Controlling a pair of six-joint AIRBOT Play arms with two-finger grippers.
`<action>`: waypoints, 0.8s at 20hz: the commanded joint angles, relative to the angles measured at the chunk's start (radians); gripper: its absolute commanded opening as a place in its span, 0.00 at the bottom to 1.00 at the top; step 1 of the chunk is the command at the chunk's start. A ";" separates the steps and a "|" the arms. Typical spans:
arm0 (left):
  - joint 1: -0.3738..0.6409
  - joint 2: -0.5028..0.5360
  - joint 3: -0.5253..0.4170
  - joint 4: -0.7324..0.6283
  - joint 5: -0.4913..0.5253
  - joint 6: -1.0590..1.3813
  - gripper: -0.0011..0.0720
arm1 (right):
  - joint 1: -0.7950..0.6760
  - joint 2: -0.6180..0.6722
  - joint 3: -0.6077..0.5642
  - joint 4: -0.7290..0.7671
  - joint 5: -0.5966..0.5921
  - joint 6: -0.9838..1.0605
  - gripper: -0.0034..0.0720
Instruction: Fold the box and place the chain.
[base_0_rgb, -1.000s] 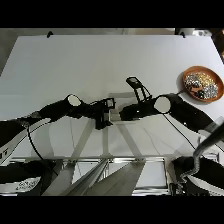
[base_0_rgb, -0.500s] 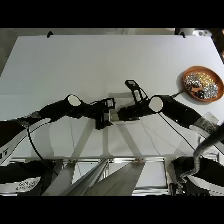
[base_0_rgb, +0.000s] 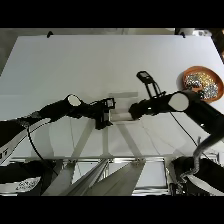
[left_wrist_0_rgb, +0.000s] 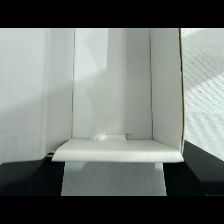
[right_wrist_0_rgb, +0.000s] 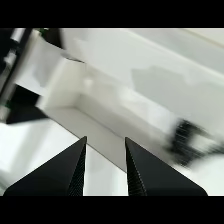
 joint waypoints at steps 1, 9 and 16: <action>0.000 0.001 0.000 0.000 0.000 0.000 0.03 | -0.162 0.093 0.000 -0.105 0.119 -0.002 0.41; 0.000 0.001 0.000 0.000 0.000 0.000 0.03 | -0.702 0.047 -0.071 -0.130 -0.085 0.123 0.41; 0.000 0.001 0.000 0.000 0.000 0.000 0.03 | -0.745 -0.138 -0.073 -0.130 -0.345 0.241 0.42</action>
